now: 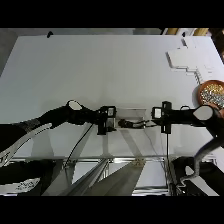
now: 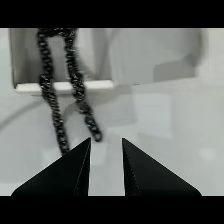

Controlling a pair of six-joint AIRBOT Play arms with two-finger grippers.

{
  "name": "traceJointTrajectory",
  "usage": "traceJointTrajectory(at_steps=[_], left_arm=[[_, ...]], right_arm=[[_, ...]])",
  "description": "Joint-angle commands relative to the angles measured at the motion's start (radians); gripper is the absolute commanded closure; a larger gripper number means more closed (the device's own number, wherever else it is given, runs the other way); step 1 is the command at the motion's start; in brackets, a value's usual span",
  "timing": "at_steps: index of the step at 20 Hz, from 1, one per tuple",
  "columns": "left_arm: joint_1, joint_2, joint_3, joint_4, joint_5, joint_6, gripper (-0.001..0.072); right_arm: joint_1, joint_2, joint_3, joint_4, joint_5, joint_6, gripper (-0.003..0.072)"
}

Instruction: Fold the box and place the chain.

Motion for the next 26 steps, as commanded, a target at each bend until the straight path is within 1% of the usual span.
traceJointTrajectory(at_steps=[1, 6, 7, 9, 10, 11, 13, 15, 16, 21, 24, 26], left_arm=[[0.0, 0.0, 0.0, 0.0, 0.0, 0.0, 0.0561], [0.0, 0.0, 0.0, 0.0, 0.0, 0.0, 0.0561], [0.0, 0.0, 0.0, 0.0, 0.0, 0.0, 0.0561], [0.0, 0.0, 0.0, 0.0, 0.0, 0.0, 0.0561], [0.0, 0.0, 0.0, 0.0, 0.0, 0.0, 0.0561], [0.0, 0.0, 0.0, 0.0, 0.0, 0.0, 0.0561], [0.0, 0.0, 0.0, 0.0, 0.0, 0.0, 0.0561], [0.0, 0.0, 0.0, 0.0, 0.0, 0.0, 0.0561], [0.0, 0.0, 0.0, 0.0, 0.0, 0.0, 0.0561], [0.0, 0.0, 0.0, 0.0, 0.0, 0.0, 0.0561], [0.0, 0.0, 0.0, 0.0, 0.0, 0.0, 0.0561], [0.0, 0.0, 0.0, 0.0, 0.0, 0.0, 0.0561]], right_arm=[[0.052, -0.094, -0.013, 0.011, -0.042, -0.075, 0.0496], [0.085, -0.168, -0.013, 0.097, -0.088, -0.143, 0.0496], [0.085, -0.17, -0.013, 0.098, -0.09, -0.145, 0.0515], [0.085, -0.17, -0.013, 0.098, -0.097, -0.145, 0.0526], [0.085, -0.17, -0.013, 0.098, -0.096, -0.145, 0.0554], [0.084, -0.169, -0.013, 0.098, -0.095, -0.145, 0.0611], [0.084, -0.161, -0.013, 0.097, -0.09, -0.143, 0.0642], [0.084, -0.129, -0.013, 0.096, -0.069, -0.138, 0.0672], [0.084, -0.103, -0.013, 0.082, -0.056, -0.114, 0.0671], [0.084, 0.076, -0.013, -0.077, 0.011, 0.105, 0.0671], [0.084, 0.183, -0.013, -0.066, 0.061, 0.149, 0.0671], [0.084, 0.236, -0.013, -0.006, 0.068, 0.148, 0.0671]])
